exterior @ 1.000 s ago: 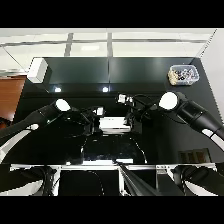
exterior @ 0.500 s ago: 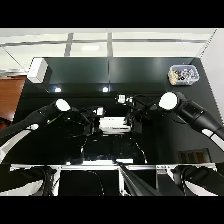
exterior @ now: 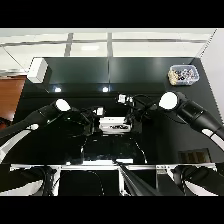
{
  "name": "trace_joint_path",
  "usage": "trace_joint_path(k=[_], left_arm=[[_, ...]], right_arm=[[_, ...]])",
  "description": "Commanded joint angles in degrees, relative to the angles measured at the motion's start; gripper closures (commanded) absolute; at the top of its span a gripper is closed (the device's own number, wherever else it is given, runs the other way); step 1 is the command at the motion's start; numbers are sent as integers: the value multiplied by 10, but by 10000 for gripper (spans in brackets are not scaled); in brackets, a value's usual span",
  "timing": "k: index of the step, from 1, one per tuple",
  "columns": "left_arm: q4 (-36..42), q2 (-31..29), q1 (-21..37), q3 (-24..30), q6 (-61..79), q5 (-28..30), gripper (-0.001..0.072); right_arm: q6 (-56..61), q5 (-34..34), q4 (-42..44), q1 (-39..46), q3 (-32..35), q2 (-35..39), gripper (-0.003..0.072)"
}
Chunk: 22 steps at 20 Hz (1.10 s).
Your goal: Fold the box and place the chain.
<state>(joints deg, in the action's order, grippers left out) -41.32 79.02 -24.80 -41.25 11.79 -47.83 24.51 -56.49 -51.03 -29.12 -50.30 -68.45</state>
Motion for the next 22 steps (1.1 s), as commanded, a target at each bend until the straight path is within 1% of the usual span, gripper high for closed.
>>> trace_joint_path(k=[1, 11, 12, 13, 16, 22], left_arm=[[0, 0, 0, 0, 0, 0, 416], [0, 0, 0, 0, 0, 0, 416], [0, 0, 0, 0, 0, 0, 416], [0, 0, 0, 0, 0, 0, 416], [0, 0, 0, 0, 0, 0, 416], [0, 0, 0, 0, 0, 0, 416]], right_arm=[[1, -3, 0, 0, 0, 0, 620], [1, -8, 0, 0, 21, 0, 620], [1, -5, 0, 0, 21, 0, 583], [1, 1, 0, 0, 21, 0, 487], [1, 12, 0, 0, 21, 0, 481], [1, 12, 2, -2, 21, 0, 485]])
